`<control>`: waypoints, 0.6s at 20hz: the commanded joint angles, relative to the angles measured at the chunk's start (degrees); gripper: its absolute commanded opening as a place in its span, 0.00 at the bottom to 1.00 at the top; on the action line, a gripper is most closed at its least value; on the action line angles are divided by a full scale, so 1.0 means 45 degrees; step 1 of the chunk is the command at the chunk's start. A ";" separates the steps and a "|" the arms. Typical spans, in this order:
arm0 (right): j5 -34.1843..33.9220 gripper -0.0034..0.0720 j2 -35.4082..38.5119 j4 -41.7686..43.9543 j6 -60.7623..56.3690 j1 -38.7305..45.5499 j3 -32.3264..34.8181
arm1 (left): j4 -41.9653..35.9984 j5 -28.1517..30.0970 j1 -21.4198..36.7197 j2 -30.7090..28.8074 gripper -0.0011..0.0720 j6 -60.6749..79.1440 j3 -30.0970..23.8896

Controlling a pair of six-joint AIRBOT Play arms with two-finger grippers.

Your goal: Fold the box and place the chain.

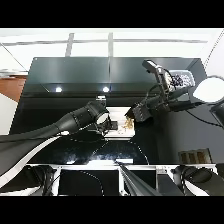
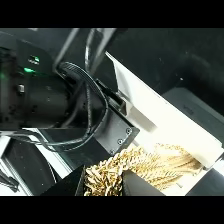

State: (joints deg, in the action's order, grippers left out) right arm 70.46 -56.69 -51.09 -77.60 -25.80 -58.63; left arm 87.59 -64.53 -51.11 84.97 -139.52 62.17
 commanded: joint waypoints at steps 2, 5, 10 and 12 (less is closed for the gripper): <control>-0.0306 0.84 0.0000 -0.0083 -0.0044 0.0112 0.0272 | 0.0005 0.0010 -0.0010 0.0005 0.05 0.0005 0.0005; 0.0374 0.84 0.0146 -0.0486 -0.0044 0.1569 -0.0019 | -0.0005 -0.0010 -0.0010 0.0005 0.05 0.0000 0.0010; 0.1787 0.84 0.1010 -0.0903 -0.0029 0.5542 -0.0063 | -0.0316 0.0772 -0.0321 0.0155 0.05 -0.0117 0.0005; 0.1885 0.84 0.1020 -0.0899 0.0010 0.6178 -0.0063 | -0.0393 0.0797 -0.0301 0.0272 0.05 -0.0107 0.0005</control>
State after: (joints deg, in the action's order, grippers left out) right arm 76.47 -52.90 -54.70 -77.76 -4.03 -58.81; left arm 86.72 -62.17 -52.18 85.65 -139.90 62.17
